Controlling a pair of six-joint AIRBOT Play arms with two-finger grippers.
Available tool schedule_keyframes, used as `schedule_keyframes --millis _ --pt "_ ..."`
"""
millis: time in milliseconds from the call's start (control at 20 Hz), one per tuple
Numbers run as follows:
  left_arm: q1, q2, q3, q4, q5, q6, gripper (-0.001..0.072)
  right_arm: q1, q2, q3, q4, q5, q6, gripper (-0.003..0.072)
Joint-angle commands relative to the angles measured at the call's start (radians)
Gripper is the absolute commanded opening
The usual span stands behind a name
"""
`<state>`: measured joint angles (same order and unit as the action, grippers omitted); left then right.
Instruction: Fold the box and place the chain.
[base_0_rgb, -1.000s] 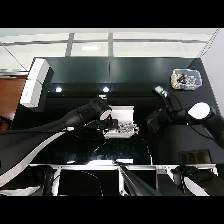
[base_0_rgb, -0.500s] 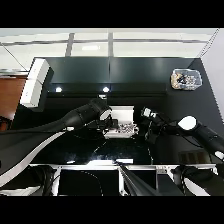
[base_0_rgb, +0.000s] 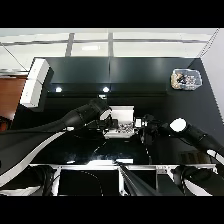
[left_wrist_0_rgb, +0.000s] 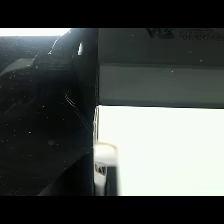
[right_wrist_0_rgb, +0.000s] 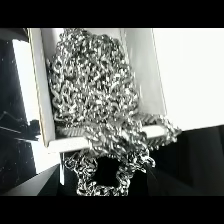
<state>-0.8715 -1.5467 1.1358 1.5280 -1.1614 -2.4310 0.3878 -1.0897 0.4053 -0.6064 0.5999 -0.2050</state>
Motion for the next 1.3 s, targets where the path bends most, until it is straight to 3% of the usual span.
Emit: schedule_keyframes --millis 0,100,200,350,400,450,700,900,1050,1150,1250 --pt "0.0 0.0 0.0 0.0 0.0 0.0 0.0033 0.007 -0.005 -0.001 0.009 -0.03 -0.02 0.0612" --pt "0.0 0.0 0.0 0.0 0.0 0.0 0.0033 0.007 -0.005 -0.001 0.011 -0.033 -0.019 0.061" --pt "0.0 0.0 0.0 0.0 0.0 0.0 0.0033 0.007 -0.005 -0.001 0.012 -0.036 -0.014 0.043" --pt "0.0 0.0 0.0 0.0 0.0 0.0 0.0033 0.007 -0.011 -0.001 0.012 -0.037 0.005 0.0389" --pt "0.0 0.0 0.0 0.0 0.0 0.0 0.0033 0.007 -0.011 -0.001 0.012 -0.036 0.019 0.0154" --pt "0.0 0.0 0.0 0.0 0.0 0.0 0.0033 0.007 -0.011 -0.001 0.012 -0.035 0.032 0.0007" --pt "0.0 0.0 0.0 0.0 -0.002 0.0 0.0033 0.003 0.016 0.0 0.006 -0.037 0.214 0.0009" --pt "0.0 0.0 0.0 0.0 -0.003 0.0 0.0033 -0.042 0.15 0.004 -0.047 -0.018 0.418 0.0009" --pt "0.0 0.0 0.0 0.0 -0.003 0.0 0.0033 -0.105 0.3 0.054 -0.166 0.113 0.655 0.0009" --pt "0.0 0.0 0.0 0.0 -0.002 0.0 0.0033 -0.13 0.394 0.105 -0.168 0.209 0.756 0.0009" --pt "0.0 0.0 0.0 0.0 0.001 0.0 0.0033 -0.129 0.458 0.145 -0.115 0.23 0.79 0.001"
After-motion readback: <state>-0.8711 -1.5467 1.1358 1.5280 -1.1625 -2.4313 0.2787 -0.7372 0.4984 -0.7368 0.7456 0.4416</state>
